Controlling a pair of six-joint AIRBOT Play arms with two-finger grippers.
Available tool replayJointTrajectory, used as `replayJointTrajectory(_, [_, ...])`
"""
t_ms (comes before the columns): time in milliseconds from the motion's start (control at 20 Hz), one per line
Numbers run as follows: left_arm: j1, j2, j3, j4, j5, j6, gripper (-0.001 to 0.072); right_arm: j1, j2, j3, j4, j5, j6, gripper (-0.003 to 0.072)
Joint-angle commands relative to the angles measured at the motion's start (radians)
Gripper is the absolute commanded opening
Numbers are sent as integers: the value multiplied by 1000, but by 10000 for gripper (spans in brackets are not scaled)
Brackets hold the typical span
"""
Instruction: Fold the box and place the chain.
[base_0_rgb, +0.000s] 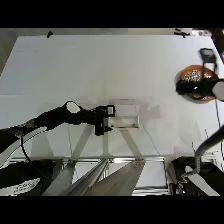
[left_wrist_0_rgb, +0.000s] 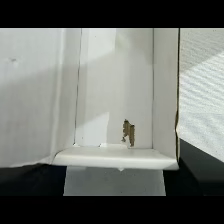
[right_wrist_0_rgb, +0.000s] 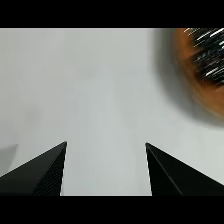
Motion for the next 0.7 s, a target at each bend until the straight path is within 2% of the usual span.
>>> replayJointTrajectory(0, [0, 0, 0, 0, 0, 0, 372, -293, -76, 8, -10, -285, -92, 524])
replayJointTrajectory(150, [0, 0, 0, 0, 0, 0, 372, -415, -277, 86, -3, -271, -162, 525])
replayJointTrajectory(300, [0, 0, 0, 0, 0, 0, 372, -440, -447, 170, 20, -233, -165, 526])
replayJointTrajectory(450, [0, 0, 0, 0, 0, 0, 372, -437, -554, 221, 96, -266, -208, 523])
replayJointTrajectory(650, [0, 0, 0, 0, 0, 0, 372, -437, -676, 297, 167, -226, -208, 523])
